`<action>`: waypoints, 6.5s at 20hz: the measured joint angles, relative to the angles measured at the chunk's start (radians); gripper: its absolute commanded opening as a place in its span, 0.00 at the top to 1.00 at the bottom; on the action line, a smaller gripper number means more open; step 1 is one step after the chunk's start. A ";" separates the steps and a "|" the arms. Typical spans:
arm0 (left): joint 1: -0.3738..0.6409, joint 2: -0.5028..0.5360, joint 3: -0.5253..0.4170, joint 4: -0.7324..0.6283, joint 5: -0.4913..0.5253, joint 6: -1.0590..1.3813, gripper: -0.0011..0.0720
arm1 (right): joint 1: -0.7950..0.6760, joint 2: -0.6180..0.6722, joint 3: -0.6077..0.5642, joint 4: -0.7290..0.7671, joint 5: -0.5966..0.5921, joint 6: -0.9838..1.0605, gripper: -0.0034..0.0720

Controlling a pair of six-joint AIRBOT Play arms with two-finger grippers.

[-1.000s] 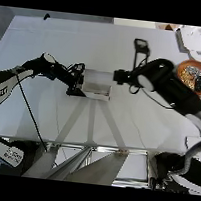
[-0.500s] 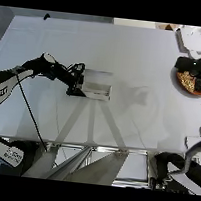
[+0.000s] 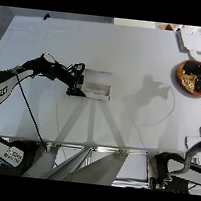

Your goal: Fold the box and place the chain.

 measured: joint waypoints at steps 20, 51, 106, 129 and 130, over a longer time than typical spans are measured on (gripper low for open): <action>0.000 0.000 0.000 0.000 0.000 0.000 0.61 | -0.219 -0.397 0.182 0.253 -0.158 -0.077 0.68; 0.000 0.000 0.000 0.000 0.000 0.000 0.61 | 0.058 0.223 -0.016 0.326 0.140 -0.494 0.94; 0.000 0.000 0.000 0.000 0.000 0.000 0.61 | 0.832 0.106 -0.059 0.457 -0.126 -0.340 0.51; 0.000 0.000 0.000 0.000 0.000 0.000 0.61 | 0.378 -0.071 -0.088 0.277 0.084 0.124 0.13; 0.000 0.000 0.000 0.000 0.000 0.000 0.61 | 0.382 -0.087 -0.088 0.268 0.077 0.148 0.14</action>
